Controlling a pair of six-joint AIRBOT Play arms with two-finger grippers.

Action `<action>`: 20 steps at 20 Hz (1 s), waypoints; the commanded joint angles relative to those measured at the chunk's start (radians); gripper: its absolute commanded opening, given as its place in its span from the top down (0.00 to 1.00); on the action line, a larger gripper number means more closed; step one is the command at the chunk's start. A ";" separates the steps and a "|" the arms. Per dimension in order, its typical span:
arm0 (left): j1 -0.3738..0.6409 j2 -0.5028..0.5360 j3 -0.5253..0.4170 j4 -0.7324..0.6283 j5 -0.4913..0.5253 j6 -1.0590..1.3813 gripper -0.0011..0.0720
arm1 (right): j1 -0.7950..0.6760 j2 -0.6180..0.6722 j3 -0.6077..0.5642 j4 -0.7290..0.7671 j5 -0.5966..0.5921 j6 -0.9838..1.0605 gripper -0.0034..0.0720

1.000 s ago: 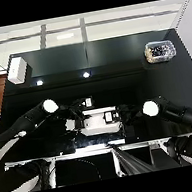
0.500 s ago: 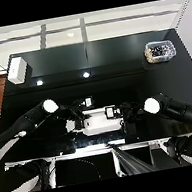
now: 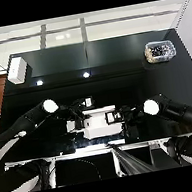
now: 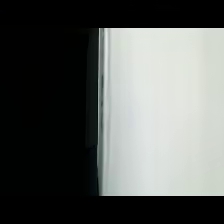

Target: Fold the box and place the chain.

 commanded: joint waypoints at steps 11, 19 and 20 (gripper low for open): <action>-0.001 0.000 0.000 0.000 0.001 0.000 0.95 | 0.032 0.004 0.008 0.050 -0.110 0.057 0.01; -0.001 0.000 0.000 0.000 0.001 0.000 0.95 | -0.103 0.068 0.049 0.040 -0.078 0.030 0.01; -0.001 0.000 0.000 0.000 0.001 0.000 0.95 | -0.103 0.068 0.049 0.040 -0.096 0.029 0.01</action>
